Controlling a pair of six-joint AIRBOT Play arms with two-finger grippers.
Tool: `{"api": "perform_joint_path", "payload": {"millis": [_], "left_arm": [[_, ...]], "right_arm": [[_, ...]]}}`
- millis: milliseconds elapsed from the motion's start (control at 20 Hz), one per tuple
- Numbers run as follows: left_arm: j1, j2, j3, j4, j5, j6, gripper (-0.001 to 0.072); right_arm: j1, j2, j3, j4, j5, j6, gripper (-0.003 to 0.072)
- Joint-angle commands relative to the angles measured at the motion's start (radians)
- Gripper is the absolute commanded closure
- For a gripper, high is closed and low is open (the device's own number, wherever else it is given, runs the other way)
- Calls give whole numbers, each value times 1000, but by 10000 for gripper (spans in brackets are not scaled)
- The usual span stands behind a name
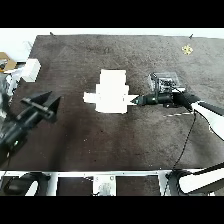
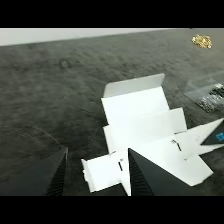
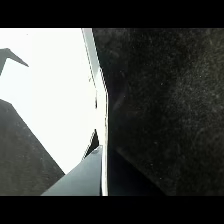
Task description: Fold the box and place the chain.
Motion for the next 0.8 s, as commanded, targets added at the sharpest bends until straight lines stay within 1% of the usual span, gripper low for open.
{"api": "perform_joint_path", "payload": {"millis": [0, 100, 250, 300, 400, 500, 550, 600, 750], "left_arm": [[0, -335, 203, 19, -197, -1, 299], [0, -507, 330, 57, -278, -2, 299], [0, -728, 526, 116, -388, -44, 299], [0, -800, 601, 153, -420, -76, 299], [0, -930, 752, 257, -483, -173, 299], [0, -1060, 912, 377, -568, -293, 299], [0, -1120, 987, 415, -614, -336, 299], [0, -1182, 1063, 439, -659, -371, 299], [-4, -1338, 1254, 452, -760, -430, 299]], "right_arm": [[2, -10, 2, 6, -7, -56, 682], [2, -10, 2, 6, -2, -74, 682], [1, -10, 2, 7, 8, -91, 682], [1, -10, 2, 7, 8, -104, 682], [1, -10, 2, 6, 8, -104, 682], [1, -10, 2, 6, 8, -104, 682], [1, -10, 2, 6, 8, -105, 682], [1, -10, 2, 6, 8, -105, 682], [1, -10, 2, 6, 8, -130, 682]]}}
